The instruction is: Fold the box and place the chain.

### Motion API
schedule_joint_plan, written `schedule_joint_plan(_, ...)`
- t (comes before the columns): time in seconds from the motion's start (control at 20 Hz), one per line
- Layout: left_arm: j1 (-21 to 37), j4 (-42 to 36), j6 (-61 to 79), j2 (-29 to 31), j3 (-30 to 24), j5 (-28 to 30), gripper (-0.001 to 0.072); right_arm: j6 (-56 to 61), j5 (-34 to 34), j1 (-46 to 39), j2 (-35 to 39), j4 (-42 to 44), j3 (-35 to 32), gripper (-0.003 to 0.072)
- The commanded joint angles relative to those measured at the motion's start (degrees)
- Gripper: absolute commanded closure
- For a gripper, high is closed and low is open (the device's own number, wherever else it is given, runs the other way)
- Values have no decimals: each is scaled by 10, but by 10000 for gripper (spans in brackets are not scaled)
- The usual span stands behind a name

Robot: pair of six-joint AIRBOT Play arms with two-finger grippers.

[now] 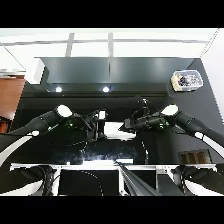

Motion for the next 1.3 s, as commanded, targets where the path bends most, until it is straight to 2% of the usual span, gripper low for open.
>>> schedule_joint_plan(0.0, 0, 0, 0, 0, 0, -1, 284, -8, -10, 0, -2, -5, 0, 679)
schedule_joint_plan(0.15, 0, 0, 0, 0, 0, -1, 284, -21, 55, -20, 6, 6, 2, 679)
schedule_joint_plan(0.3, 0, 0, 0, 0, 0, -1, 284, -22, 152, -72, 38, 4, 2, 678)
schedule_joint_plan(0.4, 0, 0, 0, 0, 0, -1, 284, -22, 186, -108, 53, -3, 1, 678)
schedule_joint_plan(0.95, 0, 0, 0, 0, 0, 0, 284, 52, 95, -107, 53, -163, -9, 679)
schedule_joint_plan(1.15, 0, 0, 0, 0, 0, 0, 284, 54, 94, -107, 54, -155, -8, 678)
schedule_joint_plan(1.25, 0, 0, 0, 0, 0, -1, 284, 17, 135, -115, 54, -103, -2, 678)
